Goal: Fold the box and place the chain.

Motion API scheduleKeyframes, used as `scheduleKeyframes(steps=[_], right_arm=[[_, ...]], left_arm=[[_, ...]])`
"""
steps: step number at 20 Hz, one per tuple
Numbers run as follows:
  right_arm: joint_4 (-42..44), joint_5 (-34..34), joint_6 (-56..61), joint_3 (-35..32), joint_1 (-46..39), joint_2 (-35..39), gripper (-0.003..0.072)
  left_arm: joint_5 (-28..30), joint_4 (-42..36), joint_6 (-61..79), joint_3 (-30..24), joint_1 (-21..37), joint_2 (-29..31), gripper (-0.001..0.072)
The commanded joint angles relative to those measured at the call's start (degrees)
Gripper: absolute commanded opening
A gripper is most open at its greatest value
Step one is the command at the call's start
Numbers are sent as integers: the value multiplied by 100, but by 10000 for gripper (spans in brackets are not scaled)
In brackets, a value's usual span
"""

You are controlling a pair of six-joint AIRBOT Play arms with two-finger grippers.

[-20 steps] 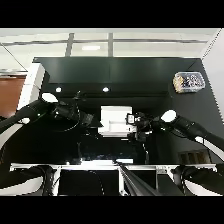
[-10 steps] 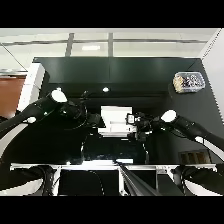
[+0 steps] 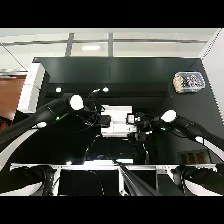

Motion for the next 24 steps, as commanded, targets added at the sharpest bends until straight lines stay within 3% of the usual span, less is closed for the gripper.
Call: scheduleKeyframes(steps=[1,4,7,11,15,16,18,20,24], right_arm=[[0,2,-2,-2,7,-2,445],[0,2,-2,-2,7,-2,444],[-2,2,-2,-2,9,-2,445],[-2,4,-2,-2,9,-2,444],[-2,4,-2,-2,9,-2,445],[-2,4,-2,-2,9,-2,444],[-2,4,-2,-2,9,-2,444],[-2,4,-2,-2,9,-2,444],[0,4,0,-2,7,-2,445]], left_arm=[[72,1097,-1174,28,-319,-17,495],[-127,1878,-1779,85,-584,-105,495],[-647,2459,-1982,481,-855,-382,496],[-1027,2533,-2321,953,-988,-673,496],[-1049,2275,-2920,984,-1067,-695,495],[-1093,2291,-3071,984,-1097,-695,467],[-1141,2304,-3202,984,-1108,-695,299],[-1130,2306,-3261,984,-1108,-695,24],[-1134,2306,-3263,984,-1108,-695,24]])
